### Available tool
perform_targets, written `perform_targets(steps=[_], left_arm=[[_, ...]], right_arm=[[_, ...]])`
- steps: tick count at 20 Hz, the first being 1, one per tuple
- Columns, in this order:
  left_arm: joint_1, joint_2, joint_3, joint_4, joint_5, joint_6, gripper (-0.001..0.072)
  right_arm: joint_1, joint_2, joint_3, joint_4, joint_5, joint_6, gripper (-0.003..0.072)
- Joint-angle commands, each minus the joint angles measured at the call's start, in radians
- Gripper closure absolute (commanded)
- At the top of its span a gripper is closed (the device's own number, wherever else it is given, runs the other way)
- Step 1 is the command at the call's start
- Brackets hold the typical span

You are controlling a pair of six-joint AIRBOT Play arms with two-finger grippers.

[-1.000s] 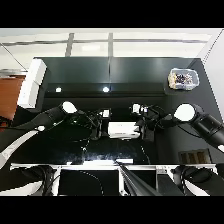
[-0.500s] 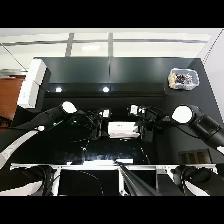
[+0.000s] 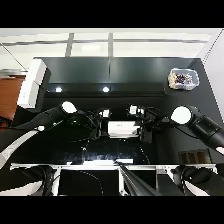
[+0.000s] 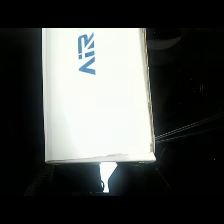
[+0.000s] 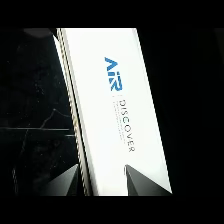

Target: Fold the box and place the chain.

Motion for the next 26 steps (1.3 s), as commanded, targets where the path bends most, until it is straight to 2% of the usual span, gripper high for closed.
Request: perform_targets(steps=[1, 11, 16, 20, 22, 26], left_arm=[[-0.001, 0.000, 0.000, 0.000, 0.000, 0.000, 0.0182], [-0.001, 0.000, 0.000, 0.000, 0.000, 0.000, 0.0181], [-0.001, 0.000, 0.000, 0.000, 0.000, 0.000, 0.0181], [-0.001, 0.000, 0.000, 0.000, 0.000, 0.000, 0.0181], [-0.001, 0.000, 0.000, 0.000, 0.000, 0.000, 0.0181], [-0.001, 0.000, 0.000, 0.000, 0.000, 0.000, 0.0181]], right_arm=[[0.004, -0.001, -0.003, 0.001, -0.006, 0.013, 0.0319], [0.003, 0.004, -0.008, 0.000, 0.019, 0.082, 0.0316], [0.001, 0.075, -0.003, 0.000, 0.028, 0.130, 0.0315], [0.001, 0.108, -0.002, 0.011, 0.031, 0.320, 0.0319], [-0.003, 0.113, -0.002, 0.011, 0.048, 0.477, 0.0644], [-0.067, 0.109, -0.003, 0.093, 0.092, 0.757, 0.0642]])
